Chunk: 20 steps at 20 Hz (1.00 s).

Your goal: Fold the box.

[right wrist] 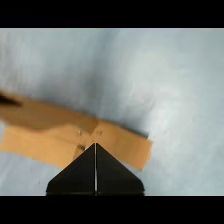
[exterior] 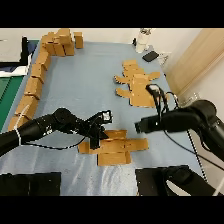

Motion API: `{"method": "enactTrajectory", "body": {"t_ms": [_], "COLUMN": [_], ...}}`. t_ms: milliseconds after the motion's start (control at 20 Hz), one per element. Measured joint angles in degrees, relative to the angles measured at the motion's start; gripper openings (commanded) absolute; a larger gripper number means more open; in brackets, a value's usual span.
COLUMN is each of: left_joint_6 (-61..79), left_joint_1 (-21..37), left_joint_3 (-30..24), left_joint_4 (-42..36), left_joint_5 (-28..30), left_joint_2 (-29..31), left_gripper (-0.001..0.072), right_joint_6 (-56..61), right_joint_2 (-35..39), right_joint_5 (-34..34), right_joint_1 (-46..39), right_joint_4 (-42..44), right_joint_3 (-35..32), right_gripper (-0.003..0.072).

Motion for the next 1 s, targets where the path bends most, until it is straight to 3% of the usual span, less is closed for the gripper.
{"method": "enactTrajectory", "body": {"t_ms": [150, 300, 350, 400, 450, 650, 1000], "left_joint_6": [0.0, 0.0, 0.0, 0.0, 0.0, 0.0, 0.0], "left_joint_1": [0.0, 0.0, 0.0, 0.0, 0.0, 0.0, 0.0], "left_joint_3": [0.0, 0.0, 0.0, 0.0, 0.0, 0.0, 0.0], "left_joint_4": [0.0, 0.0, 0.0, 0.0, 0.0, 0.0, 0.0], "left_joint_5": [0.0, 0.0, 0.0, 0.0, 0.0, 0.0, 0.0], "left_joint_2": [0.0, 0.0, 0.0, 0.0, 0.0, 0.0, 0.0], "left_gripper": [0.0011, 0.0011, 0.0012, 0.0012, 0.0011, 0.0012, 0.0011], "right_joint_6": [-3.8, -6.8, -7.3, -7.8, -8.2, -9.2, -9.5], "right_joint_2": [2.7, 3.8, 3.9, 3.9, 3.6, 0.4, -7.5], "right_joint_5": [-1.6, 2.1, 3.8, 5.3, 7.1, 14.0, 20.0], "right_joint_1": [10.5, 24.4, 29.2, 33.3, 37.2, 45.6, 48.5], "right_joint_4": [-0.3, -1.6, -2.9, -4.3, -5.8, -12.8, -23.4], "right_joint_3": [-4.1, -10.8, -13.0, -15.0, -16.7, -19.9, -20.9], "right_gripper": [0.0005, 0.0017, 0.0244, 0.0531, 0.057, 0.057, 0.057]}}
